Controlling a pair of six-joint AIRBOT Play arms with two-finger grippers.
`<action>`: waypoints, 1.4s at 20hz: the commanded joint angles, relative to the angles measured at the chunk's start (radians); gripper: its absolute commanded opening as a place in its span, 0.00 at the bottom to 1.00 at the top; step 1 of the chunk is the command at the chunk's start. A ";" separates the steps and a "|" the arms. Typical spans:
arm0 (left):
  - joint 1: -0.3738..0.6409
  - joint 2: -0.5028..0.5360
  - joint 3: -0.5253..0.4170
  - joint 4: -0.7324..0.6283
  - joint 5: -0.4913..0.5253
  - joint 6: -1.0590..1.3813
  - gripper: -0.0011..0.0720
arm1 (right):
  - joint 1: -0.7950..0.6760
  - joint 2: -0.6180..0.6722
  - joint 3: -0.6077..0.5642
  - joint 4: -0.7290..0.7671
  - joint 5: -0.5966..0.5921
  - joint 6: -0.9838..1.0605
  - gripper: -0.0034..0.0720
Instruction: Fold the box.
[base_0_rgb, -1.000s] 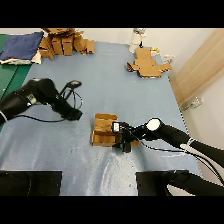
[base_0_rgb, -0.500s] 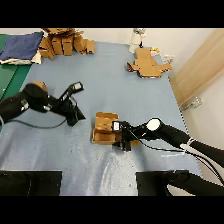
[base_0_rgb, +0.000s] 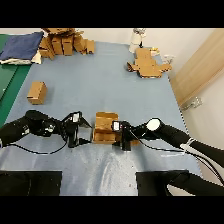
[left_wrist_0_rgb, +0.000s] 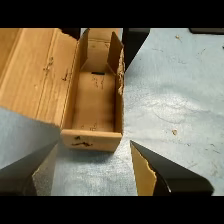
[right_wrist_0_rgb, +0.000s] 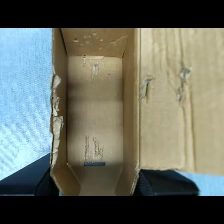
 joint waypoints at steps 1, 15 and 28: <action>-0.064 -0.025 -0.015 -0.056 0.117 0.067 0.94 | 0.000 0.001 0.000 0.001 0.000 0.000 0.79; -0.151 -0.026 -0.013 -0.052 0.209 0.056 0.94 | 0.000 0.001 0.000 0.001 0.002 0.000 0.79; -0.152 -0.026 -0.012 -0.008 0.139 0.055 0.94 | 0.000 0.001 0.000 0.000 0.020 0.000 0.79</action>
